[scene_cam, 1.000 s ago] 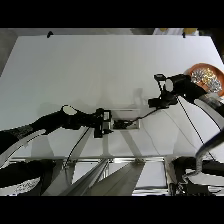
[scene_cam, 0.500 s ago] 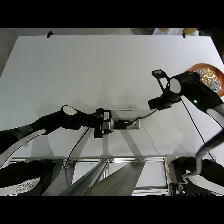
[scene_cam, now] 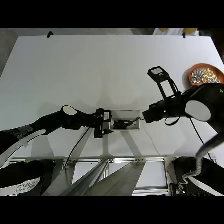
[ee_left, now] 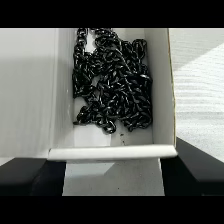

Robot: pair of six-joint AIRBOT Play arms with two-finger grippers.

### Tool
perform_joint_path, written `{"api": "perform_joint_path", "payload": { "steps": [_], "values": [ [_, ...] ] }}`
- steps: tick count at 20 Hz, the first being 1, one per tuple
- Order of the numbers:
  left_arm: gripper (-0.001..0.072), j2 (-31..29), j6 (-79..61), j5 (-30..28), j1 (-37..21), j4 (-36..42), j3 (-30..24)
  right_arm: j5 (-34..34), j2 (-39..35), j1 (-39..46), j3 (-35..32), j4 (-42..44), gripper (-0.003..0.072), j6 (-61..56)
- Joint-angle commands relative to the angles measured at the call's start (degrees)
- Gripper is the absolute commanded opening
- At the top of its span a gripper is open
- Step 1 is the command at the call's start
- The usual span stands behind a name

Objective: Fold the box and place the chain.

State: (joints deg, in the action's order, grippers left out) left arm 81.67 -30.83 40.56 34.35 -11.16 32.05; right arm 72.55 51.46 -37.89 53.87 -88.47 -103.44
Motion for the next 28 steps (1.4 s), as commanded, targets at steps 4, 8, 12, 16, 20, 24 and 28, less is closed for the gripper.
{"api": "perform_joint_path", "payload": {
  "steps": [4,8,12,16,20,24,28],
  "values": [
    [0.0133,-0.02,-0.02,0.0,-0.04,0.0,0.02,-11.8,-2.03,-10.88,0.04,6.47,0.0012,-3.34],
    [0.0133,-0.02,-0.02,0.0,-0.04,0.0,0.02,-16.02,-1.49,-12.26,0.02,5.95,0.0013,-4.81],
    [0.0133,-0.02,-0.02,-0.02,-0.04,0.0,0.02,-16.76,2.23,-12.26,-0.02,4.37,0.0013,-4.76],
    [0.0133,-0.02,-0.02,0.0,-0.04,0.0,0.02,-16.83,7.19,-12.22,-0.02,2.1,0.0061,-4.72],
    [0.0133,-0.02,-0.02,-0.02,-0.02,0.0,0.02,-16.13,7.32,-10.25,0.57,1.68,0.0237,-3.8],
    [0.0133,-0.02,-0.02,0.0,-0.04,0.0,0.02,-12.85,4.72,-2.23,1.49,1.51,0.0236,-1.01],
    [0.0133,-0.02,-0.02,0.0,-0.04,0.0,0.02,-9.88,4.74,7.93,1.44,-3.61,0.0166,-0.98]
  ]
}}
